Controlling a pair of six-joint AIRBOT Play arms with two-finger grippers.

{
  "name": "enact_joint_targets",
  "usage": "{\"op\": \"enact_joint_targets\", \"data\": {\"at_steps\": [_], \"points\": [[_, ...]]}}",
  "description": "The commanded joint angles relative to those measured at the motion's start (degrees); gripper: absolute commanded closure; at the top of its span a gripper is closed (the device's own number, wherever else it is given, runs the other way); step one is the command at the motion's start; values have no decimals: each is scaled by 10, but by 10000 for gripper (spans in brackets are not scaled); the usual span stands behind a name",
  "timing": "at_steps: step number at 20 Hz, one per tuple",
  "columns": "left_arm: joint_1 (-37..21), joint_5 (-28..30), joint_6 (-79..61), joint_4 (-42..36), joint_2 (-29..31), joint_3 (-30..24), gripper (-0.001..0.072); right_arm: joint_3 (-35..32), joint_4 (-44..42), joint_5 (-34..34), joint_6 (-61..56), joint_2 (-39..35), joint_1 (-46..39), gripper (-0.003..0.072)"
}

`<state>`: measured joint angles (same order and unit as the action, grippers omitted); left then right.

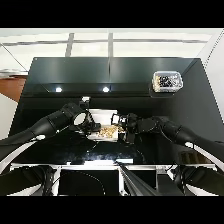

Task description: Fold the box and place the chain.

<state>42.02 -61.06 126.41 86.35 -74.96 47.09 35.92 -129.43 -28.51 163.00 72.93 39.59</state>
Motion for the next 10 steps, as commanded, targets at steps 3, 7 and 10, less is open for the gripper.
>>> {"op": "enact_joint_targets", "data": {"at_steps": [3, 7, 10], "points": [[0, 4, 0, 0, 0, 0, 680, 1, -1, 10, 1, 7, 8, 406], [0, 4, 0, 0, 0, 0, 680, 2, 7, -16, -21, 5, 8, 670], [0, 4, 0, 0, 0, 0, 680, 2, 70, -22, -111, -24, 7, 670]]}}
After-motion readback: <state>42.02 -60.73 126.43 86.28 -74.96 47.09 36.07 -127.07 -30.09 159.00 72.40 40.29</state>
